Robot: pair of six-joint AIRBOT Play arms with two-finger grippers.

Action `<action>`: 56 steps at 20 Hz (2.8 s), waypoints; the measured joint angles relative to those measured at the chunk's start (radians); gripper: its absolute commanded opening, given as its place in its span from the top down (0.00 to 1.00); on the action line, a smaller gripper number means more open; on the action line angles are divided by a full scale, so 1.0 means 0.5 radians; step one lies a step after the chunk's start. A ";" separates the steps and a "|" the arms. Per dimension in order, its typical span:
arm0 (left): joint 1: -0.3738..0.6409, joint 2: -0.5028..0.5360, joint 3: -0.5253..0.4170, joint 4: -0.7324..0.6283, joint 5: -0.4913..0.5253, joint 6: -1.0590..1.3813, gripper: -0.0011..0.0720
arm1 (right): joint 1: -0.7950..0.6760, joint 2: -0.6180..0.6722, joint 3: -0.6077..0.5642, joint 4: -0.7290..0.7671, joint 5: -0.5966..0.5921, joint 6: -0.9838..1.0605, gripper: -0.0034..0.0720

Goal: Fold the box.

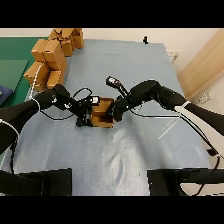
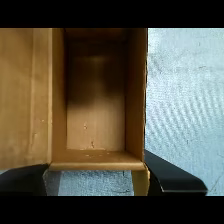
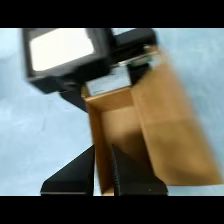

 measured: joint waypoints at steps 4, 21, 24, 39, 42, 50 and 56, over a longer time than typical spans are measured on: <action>0.000 0.000 0.000 -0.001 0.000 -0.018 0.91 | -0.034 0.134 -0.007 0.014 0.124 0.111 0.95; 0.000 0.000 0.000 0.000 -0.007 -0.037 0.91 | -0.355 -0.484 0.330 0.257 -0.443 0.764 0.95; 0.000 0.000 0.000 -0.001 -0.009 -0.040 0.91 | -0.223 -0.413 0.410 0.269 -0.427 0.526 0.95; 0.000 0.000 0.000 -0.001 -0.014 -0.089 0.91 | -0.056 -0.229 0.455 -0.262 -0.349 0.146 0.64; 0.000 0.000 0.000 -0.001 -0.014 -0.090 0.91 | -0.008 -0.228 0.455 -0.275 -0.339 0.085 0.64; 0.000 0.000 0.000 -0.001 -0.015 -0.091 0.91 | 0.133 -0.226 0.455 -0.413 -0.346 0.156 0.66; 0.000 0.000 0.000 -0.002 -0.015 -0.096 0.91 | 0.190 -0.226 0.448 -0.585 -0.238 0.263 0.77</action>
